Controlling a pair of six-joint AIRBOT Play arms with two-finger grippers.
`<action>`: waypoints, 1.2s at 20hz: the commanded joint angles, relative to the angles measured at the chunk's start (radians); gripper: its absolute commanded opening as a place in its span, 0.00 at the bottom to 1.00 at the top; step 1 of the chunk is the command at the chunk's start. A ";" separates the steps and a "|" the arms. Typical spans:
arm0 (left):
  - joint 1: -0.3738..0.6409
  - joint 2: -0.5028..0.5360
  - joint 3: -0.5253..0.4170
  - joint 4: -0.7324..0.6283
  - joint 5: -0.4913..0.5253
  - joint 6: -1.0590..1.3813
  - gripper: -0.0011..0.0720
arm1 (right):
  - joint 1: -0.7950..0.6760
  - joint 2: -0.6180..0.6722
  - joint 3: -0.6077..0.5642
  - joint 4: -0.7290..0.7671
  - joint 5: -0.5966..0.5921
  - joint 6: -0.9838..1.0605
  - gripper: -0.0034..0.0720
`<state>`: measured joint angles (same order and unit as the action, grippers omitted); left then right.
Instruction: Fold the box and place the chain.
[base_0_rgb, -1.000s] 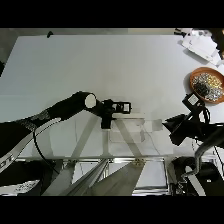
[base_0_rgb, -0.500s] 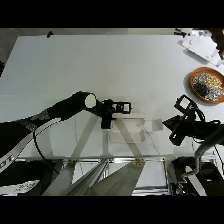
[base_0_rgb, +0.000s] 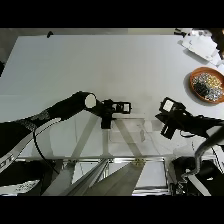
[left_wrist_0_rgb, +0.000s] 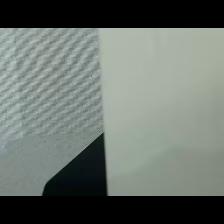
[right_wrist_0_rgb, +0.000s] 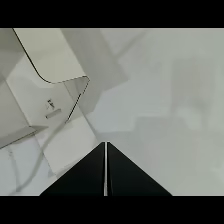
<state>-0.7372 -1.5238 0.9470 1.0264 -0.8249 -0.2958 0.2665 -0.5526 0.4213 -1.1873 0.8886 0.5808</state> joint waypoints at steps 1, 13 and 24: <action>0.000 0.000 0.000 0.000 -0.002 0.000 0.03 | 0.065 -0.096 -0.050 -0.053 -0.098 -0.043 0.05; 0.000 0.000 0.000 0.000 -0.002 0.000 0.03 | 0.304 0.311 -0.116 -0.080 0.166 0.115 0.19; 0.000 0.000 0.000 0.000 -0.002 0.000 0.03 | 0.439 0.228 -0.251 -0.146 0.029 0.058 1.00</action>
